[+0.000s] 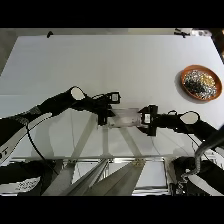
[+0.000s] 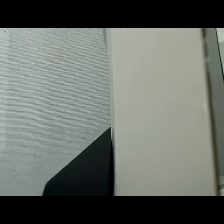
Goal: Fold the box and place the chain.
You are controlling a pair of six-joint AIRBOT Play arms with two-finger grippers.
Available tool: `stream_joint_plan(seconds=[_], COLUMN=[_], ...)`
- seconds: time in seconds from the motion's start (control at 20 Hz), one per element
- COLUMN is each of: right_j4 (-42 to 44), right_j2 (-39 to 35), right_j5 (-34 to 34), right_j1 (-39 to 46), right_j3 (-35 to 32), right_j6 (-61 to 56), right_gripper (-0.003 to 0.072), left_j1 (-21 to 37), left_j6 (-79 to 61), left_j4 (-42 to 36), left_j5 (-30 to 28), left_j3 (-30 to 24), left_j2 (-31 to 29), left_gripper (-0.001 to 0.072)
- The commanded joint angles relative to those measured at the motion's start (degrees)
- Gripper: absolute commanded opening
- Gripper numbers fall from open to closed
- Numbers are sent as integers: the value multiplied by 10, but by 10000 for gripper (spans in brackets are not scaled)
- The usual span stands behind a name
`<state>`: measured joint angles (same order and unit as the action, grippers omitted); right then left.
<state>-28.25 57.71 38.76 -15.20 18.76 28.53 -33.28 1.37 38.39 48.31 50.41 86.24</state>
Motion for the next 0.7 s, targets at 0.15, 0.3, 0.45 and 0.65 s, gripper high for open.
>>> stream_joint_plan(seconds=[0.15,0.3,0.45,0.65], right_j4=[44,43,43,43], right_j2=[68,99,123,128], right_j5=[35,49,54,55], right_j1=[3,3,3,12], right_j3=[25,39,44,44], right_j6=[52,52,52,55], right_gripper=[667,667,666,650], left_j1=[0,0,0,0], left_j6=[0,0,0,0], left_j4=[0,0,0,0], left_j5=[-1,-1,-1,-1], left_j3=[0,0,0,0], left_j2=[0,0,0,0], left_gripper=[11,11,11,11])
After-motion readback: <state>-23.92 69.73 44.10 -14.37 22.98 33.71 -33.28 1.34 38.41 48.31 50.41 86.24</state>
